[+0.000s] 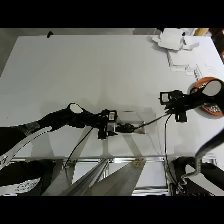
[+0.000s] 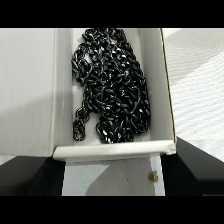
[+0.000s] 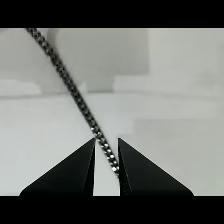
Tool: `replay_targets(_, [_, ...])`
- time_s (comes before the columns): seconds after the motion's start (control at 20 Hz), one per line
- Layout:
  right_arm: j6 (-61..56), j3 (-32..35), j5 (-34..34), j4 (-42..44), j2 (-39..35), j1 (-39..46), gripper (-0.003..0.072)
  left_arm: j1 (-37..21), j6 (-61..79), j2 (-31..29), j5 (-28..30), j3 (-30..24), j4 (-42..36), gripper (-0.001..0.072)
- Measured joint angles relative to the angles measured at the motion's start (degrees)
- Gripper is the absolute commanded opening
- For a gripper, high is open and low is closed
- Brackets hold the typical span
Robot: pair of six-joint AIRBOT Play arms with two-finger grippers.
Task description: Fold the box and place the chain.
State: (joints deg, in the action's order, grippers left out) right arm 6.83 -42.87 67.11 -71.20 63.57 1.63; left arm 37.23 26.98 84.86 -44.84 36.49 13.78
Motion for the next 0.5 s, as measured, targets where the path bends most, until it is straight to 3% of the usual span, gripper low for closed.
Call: replay_targets(0.5, [1.14, 2.05, -6.32, -4.79, 8.13, -4.52, 0.0176, 0.00, 0.00, 0.00, 0.02, 0.00, 0.00, 0.0271])
